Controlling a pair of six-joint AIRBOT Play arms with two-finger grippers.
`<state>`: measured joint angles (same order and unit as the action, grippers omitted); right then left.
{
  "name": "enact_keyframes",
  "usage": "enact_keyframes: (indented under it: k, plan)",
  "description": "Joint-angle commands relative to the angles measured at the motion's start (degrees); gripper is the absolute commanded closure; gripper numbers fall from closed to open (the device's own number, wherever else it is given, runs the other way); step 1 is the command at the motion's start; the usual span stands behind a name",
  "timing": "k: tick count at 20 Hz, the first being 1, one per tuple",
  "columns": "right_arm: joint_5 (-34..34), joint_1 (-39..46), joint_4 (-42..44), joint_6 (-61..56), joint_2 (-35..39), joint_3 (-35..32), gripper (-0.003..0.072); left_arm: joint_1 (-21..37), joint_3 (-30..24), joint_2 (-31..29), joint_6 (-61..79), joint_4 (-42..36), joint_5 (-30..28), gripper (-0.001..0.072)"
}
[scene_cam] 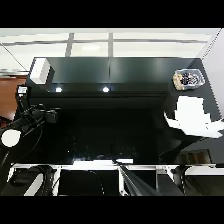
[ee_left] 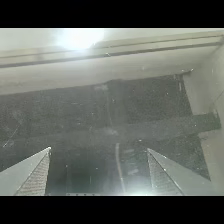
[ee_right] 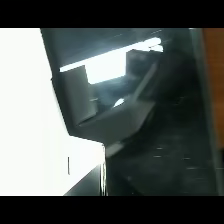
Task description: Fold the box and place the chain.
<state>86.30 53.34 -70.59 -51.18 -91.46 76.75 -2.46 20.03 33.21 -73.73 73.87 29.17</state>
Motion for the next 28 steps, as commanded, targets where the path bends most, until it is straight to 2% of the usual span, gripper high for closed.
enact_keyframes:
  k: [1, 5, 7, 10, 13, 15, 17, 19, 21, 23, 26, 28]
  plan:
    - [-0.5, 0.0, 11.1, 2.6, 6.0, -8.2, 0.0668, 0.0, 0.0, 0.0, 0.0, 0.0, 0.1, 0.0005]
    - [-4.2, -1.3, 29.8, 6.7, 15.7, -22.9, 0.0668, -0.3, 0.0, 0.0, 0.0, -1.1, 0.0, 0.0005]
    - [-10.0, -5.0, 36.8, 10.7, 23.1, -32.9, 0.0668, -2.1, 0.0, 0.0, 0.0, -3.2, 0.0, 0.0006]
    - [-21.4, -16.2, 51.9, 17.4, 33.9, -49.1, 0.0668, -7.1, 0.0, 1.7, 0.0, -9.7, -1.9, 0.0006]
    - [-33.8, -32.7, 63.8, 21.7, 39.6, -60.0, 0.0668, -12.2, 1.4, 7.4, 0.0, -16.5, -3.9, 0.0012]
    - [-41.6, -44.8, 66.9, 22.7, 40.0, -62.3, 0.0667, -12.7, 6.2, 14.5, 1.0, -21.1, 1.4, 0.0011]
    - [-48.7, -54.5, 67.5, 22.7, 40.0, -62.3, 0.0667, -11.0, 13.3, 23.1, 8.7, -27.6, 10.0, 0.0011]
    - [-53.6, -61.3, 67.4, 22.7, 40.0, -62.3, 0.0667, -7.1, 20.2, 32.0, 17.6, -37.5, 20.6, 0.0011]
    - [-55.1, -65.3, 67.4, 22.7, 40.0, -62.3, 0.0667, -3.0, 24.8, 40.8, 25.0, -46.2, 30.5, 0.001]
    - [-55.0, -67.3, 67.4, 22.7, 40.0, -62.3, 0.0667, -1.5, 27.8, 47.9, 27.3, -47.0, 35.7, 0.001]
    - [-55.0, -68.8, 67.4, 22.7, 40.0, -62.3, 0.0667, -3.1, 30.4, 55.1, 32.6, -47.4, 39.1, 0.001]
    - [-54.5, -68.9, 67.4, 22.7, 40.0, -62.3, 0.0667, -5.4, 33.1, 59.8, 40.3, -48.3, 47.5, 0.001]
